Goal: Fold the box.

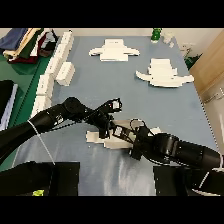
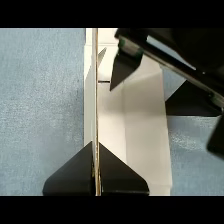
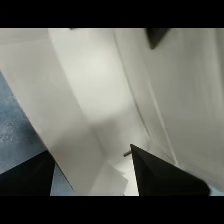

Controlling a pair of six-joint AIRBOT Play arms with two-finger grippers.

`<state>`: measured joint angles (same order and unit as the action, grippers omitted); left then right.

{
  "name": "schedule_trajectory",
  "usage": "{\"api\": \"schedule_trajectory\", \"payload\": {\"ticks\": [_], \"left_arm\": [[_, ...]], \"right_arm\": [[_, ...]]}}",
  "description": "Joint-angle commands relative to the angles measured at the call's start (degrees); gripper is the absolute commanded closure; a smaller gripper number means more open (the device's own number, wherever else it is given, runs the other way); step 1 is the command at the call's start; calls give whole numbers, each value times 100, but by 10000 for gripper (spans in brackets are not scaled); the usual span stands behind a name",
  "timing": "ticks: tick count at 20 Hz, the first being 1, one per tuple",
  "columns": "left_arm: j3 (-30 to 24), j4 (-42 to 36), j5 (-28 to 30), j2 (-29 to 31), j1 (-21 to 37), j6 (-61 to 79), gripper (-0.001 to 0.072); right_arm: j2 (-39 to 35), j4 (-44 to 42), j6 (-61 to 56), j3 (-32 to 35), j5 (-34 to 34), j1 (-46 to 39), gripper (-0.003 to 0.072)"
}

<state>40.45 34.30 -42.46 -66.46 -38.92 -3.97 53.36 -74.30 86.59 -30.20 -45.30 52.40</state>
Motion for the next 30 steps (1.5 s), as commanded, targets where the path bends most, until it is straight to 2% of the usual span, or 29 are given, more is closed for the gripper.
{"api": "schedule_trajectory", "payload": {"ticks": [1,7,12,15,17,20,22,24,30], "left_arm": [[4,0,2,-2,-2,2,694],[4,0,2,-2,-2,2,694],[4,0,2,-2,-2,2,694],[4,0,-2,-2,-4,2,694],[4,0,2,-2,-2,2,694],[4,0,0,-2,-4,2,694],[4,0,0,-2,-2,2,694],[4,0,2,-2,-2,2,694],[4,0,0,-2,-2,2,694]], "right_arm": [[-264,682,-1624,-205,-640,7,-20],[-595,828,-2083,-210,-988,7,-22],[-592,890,-1941,-195,-1069,-195,-34],[-599,-293,463,-192,-671,-1005,-34],[-592,-1681,2553,-195,-393,-1950,-34],[-553,-3982,6017,-199,-494,-3401,-34],[-354,-4804,7444,-201,-772,-4063,-34],[-11,-4953,7921,-212,-1067,-4291,-34],[603,-5066,8349,-203,-1001,-4271,-34]]}}
